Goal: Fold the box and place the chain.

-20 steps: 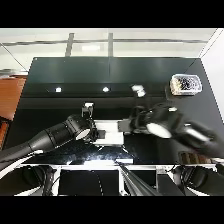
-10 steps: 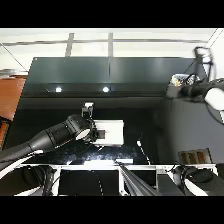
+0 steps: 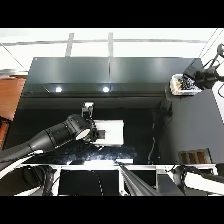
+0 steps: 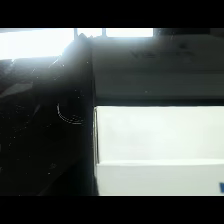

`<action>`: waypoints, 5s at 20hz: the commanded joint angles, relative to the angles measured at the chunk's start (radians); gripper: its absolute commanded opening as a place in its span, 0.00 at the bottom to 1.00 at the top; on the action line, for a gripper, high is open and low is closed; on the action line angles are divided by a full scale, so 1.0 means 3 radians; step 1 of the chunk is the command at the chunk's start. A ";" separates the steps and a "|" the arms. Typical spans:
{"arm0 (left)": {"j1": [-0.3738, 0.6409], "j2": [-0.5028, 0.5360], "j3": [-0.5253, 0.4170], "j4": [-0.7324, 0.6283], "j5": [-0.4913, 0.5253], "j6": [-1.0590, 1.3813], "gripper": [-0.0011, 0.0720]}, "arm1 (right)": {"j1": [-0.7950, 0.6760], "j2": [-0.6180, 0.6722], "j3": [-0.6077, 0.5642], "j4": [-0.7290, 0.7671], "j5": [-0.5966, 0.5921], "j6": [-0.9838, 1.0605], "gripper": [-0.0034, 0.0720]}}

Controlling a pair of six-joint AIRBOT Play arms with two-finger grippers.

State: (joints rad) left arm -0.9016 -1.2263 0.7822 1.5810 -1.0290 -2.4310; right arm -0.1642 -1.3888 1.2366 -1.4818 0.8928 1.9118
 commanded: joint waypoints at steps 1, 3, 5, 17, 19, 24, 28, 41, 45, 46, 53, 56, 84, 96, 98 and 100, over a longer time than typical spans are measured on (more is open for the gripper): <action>0.0000 0.0000 0.0003 0.0001 -0.0003 0.0000 0.05 | -0.0187 -0.0689 0.0542 0.0477 0.0173 0.0256 0.79; 0.0000 -0.0001 0.0003 0.0003 -0.0003 0.0001 0.05 | -0.0198 -0.0938 0.0746 0.0528 0.0285 0.0467 0.79; 0.0000 -0.0001 0.0003 0.0001 -0.0005 0.0001 0.05 | -0.0198 -0.1109 0.0855 0.0529 0.0407 0.0688 0.79; 0.0000 -0.0001 0.0003 0.0003 -0.0005 0.0001 0.05 | -0.0196 -0.1353 0.0889 0.0726 0.0430 0.0783 0.79; 0.0000 -0.0001 0.0003 0.0003 -0.0005 0.0001 0.05 | -0.0197 -0.1367 0.0889 0.0730 0.0403 0.0743 0.49; 0.0000 -0.0001 0.0003 0.0003 -0.0005 0.0001 0.05 | -0.0201 -0.1352 0.1078 0.0834 0.0534 0.0267 0.08; 0.0000 -0.0001 0.0003 0.0003 -0.0004 0.0001 0.05 | -0.0207 -0.1169 0.1282 0.0835 0.0772 -0.0118 0.08; 0.0000 -0.0001 0.0003 0.0003 0.0000 0.0001 0.05 | -0.0214 0.0762 0.1286 0.0839 0.1026 -0.1256 0.07; 0.0000 -0.0001 0.0003 0.0003 -0.0001 0.0001 0.05 | -0.0160 0.1251 0.1286 0.1053 0.1176 -0.1356 0.07; 0.0000 -0.0001 0.0003 0.0003 0.0000 0.0001 0.05 | -0.0093 0.1358 0.1284 0.1047 0.1222 -0.1368 0.07; 0.0000 -0.0001 0.0003 0.0003 -0.0004 0.0001 0.05 | 0.0612 0.1890 0.1284 0.1038 0.1516 -0.1438 0.07; 0.0000 -0.0001 0.0003 0.0003 -0.0001 0.0001 0.05 | 0.0847 0.1990 0.1284 0.1080 0.1743 -0.1434 0.07; 0.0000 -0.0001 0.0003 0.0025 -0.0001 0.0001 0.05 | 0.2310 0.1661 0.1274 0.2009 0.1177 -0.1197 0.07; 0.0000 -0.0001 0.0003 0.0027 -0.0003 0.0001 0.05 | 0.2528 0.1497 0.1274 0.1783 0.0801 -0.1199 0.07; 0.0000 -0.0001 0.0003 0.0027 -0.0003 0.0001 0.05 | 0.2528 0.1497 0.1274 0.1783 0.0801 -0.1199 0.07; 0.0000 -0.0001 0.0003 0.0027 -0.0003 0.0001 0.05 | 0.2528 0.1497 0.1274 0.1783 0.0802 -0.1199 0.07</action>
State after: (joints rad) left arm -0.9016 -1.2263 0.7822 1.5887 -1.0298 -2.4306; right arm 0.5930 -0.9390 1.6184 -0.9394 1.1366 1.5520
